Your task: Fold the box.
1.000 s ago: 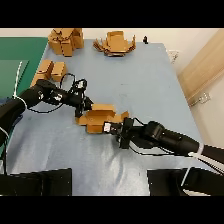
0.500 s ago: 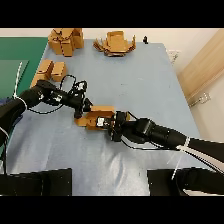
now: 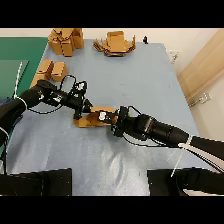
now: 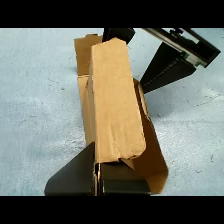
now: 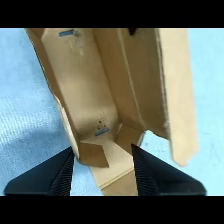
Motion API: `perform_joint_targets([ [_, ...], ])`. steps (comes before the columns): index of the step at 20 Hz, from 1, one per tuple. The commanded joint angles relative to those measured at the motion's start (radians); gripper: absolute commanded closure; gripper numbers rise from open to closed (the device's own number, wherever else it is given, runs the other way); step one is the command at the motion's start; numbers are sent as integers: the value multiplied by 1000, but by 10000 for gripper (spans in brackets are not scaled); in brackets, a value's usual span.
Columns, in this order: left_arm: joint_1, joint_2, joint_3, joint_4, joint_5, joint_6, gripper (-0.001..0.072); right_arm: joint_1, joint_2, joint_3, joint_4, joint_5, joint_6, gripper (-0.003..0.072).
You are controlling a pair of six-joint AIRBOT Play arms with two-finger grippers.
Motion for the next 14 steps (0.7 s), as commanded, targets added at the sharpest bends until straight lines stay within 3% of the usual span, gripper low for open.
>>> perform_joint_targets([
  [1, 0, 0, 0, 0, -7, -1, 694, -6, 0, 3, -47, 6, 61, 60],
  [4, 0, 0, 0, 0, -26, 0, 694, -14, -11, 3, -46, 37, 60, 46],
  [5, 0, 0, 0, 0, -29, 0, 694, -19, -18, 5, -45, 52, 58, -1],
  [10, 0, 0, 0, 0, -28, 0, 694, -33, -28, 17, -35, 46, 47, -3],
  [14, 0, 0, 0, 1, -19, 0, 693, -25, -27, 52, -36, -54, 35, -3],
])
